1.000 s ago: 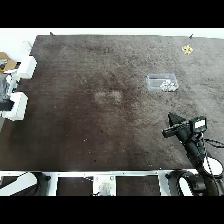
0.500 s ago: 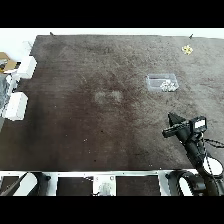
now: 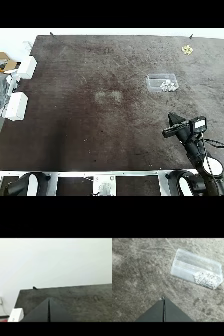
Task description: Fold the box and place the chain.
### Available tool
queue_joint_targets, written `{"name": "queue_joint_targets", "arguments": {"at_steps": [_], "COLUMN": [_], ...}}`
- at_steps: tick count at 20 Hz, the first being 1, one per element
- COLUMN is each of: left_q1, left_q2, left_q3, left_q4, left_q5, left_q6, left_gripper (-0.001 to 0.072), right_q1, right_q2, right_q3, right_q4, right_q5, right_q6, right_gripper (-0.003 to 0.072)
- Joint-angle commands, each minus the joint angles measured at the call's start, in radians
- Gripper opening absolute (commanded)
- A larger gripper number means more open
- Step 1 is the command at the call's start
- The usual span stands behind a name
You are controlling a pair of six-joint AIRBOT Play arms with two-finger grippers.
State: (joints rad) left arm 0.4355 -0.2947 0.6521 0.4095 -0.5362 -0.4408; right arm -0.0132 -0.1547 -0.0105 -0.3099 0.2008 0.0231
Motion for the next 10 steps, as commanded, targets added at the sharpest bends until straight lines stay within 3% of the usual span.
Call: {"name": "queue_joint_targets", "arguments": {"at_steps": [1, 4, 10], "left_q1": [-0.040, -0.064, -0.324], "left_q2": [0.224, 0.268, 0.268], "left_q3": [-0.237, -0.373, -0.462], "left_q4": [0.039, 0.037, 0.037], "left_q5": [0.086, 0.095, 0.206], "left_q6": [-0.027, -0.067, -0.011], "left_gripper": [0.0003, 0.0003, 0.0003], "right_q1": [0.000, 0.000, 0.000], "right_q2": [0.001, 0.001, 0.001], "right_q3": [0.000, 0.000, 0.000], "right_q4": [0.000, 0.000, 0.000], "right_q5": [0.000, 0.000, 0.000], "right_q6": [0.000, 0.000, 0.000], "right_gripper": [0.0000, 0.0000, 0.0000]}}
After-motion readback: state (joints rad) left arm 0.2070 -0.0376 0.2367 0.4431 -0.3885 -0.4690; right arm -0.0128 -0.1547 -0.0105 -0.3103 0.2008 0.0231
